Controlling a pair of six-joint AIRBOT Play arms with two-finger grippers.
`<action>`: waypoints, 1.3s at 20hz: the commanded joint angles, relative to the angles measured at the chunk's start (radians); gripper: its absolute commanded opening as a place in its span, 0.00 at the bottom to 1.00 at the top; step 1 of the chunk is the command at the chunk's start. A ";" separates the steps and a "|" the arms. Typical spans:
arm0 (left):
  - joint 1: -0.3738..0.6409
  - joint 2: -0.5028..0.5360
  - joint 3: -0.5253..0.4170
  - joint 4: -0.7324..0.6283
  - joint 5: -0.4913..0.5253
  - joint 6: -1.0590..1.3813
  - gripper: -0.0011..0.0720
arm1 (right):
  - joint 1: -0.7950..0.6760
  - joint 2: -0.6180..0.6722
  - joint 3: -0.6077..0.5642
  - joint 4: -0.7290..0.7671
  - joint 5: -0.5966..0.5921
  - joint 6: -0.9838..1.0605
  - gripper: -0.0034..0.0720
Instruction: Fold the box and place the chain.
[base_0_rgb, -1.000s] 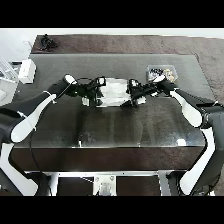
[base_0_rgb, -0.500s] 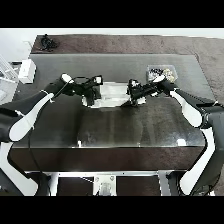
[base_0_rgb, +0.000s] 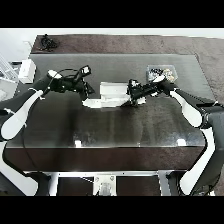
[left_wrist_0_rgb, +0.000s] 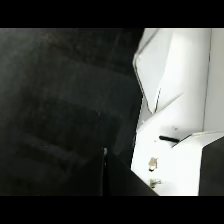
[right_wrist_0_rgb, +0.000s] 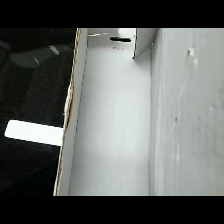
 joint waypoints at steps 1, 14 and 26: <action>0.011 0.069 0.000 -0.018 -0.056 -0.156 0.04 | 0.000 0.000 0.001 0.001 -0.001 0.002 0.71; 0.173 0.286 -0.239 0.021 -0.083 -0.745 0.04 | 0.000 0.000 0.001 0.001 -0.001 0.002 0.71; 0.209 0.253 -0.397 0.013 -0.026 -1.054 0.04 | 0.000 0.000 0.001 0.001 -0.002 0.002 0.71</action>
